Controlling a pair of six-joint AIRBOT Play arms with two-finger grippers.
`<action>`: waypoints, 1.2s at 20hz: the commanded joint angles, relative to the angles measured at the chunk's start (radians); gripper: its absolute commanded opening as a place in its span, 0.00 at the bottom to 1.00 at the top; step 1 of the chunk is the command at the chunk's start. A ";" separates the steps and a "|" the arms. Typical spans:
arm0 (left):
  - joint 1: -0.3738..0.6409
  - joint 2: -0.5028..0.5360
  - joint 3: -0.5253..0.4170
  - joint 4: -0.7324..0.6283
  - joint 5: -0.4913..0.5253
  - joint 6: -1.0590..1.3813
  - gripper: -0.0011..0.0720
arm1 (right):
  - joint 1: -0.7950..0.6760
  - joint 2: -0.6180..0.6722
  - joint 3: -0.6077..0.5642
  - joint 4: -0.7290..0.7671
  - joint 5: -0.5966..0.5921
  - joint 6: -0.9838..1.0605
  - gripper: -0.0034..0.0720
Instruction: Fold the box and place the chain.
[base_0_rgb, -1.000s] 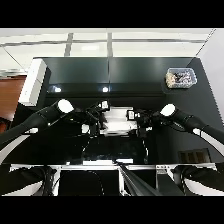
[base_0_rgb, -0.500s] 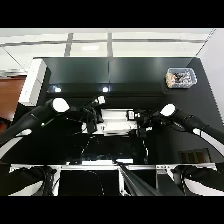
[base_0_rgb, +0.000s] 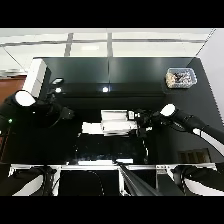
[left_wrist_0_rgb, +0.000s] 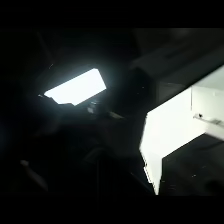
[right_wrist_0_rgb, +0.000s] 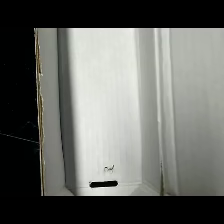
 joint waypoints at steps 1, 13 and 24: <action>0.140 -0.026 -0.074 -0.217 -0.107 -0.143 0.05 | 0.001 0.001 0.000 0.000 0.000 0.000 0.37; -0.042 -0.178 -0.214 -0.406 0.066 -0.046 0.05 | 0.001 0.001 0.000 0.000 0.000 0.000 0.37; -0.092 -0.190 -0.211 -0.511 0.081 0.080 0.05 | 0.001 0.001 0.000 0.000 0.000 0.000 0.37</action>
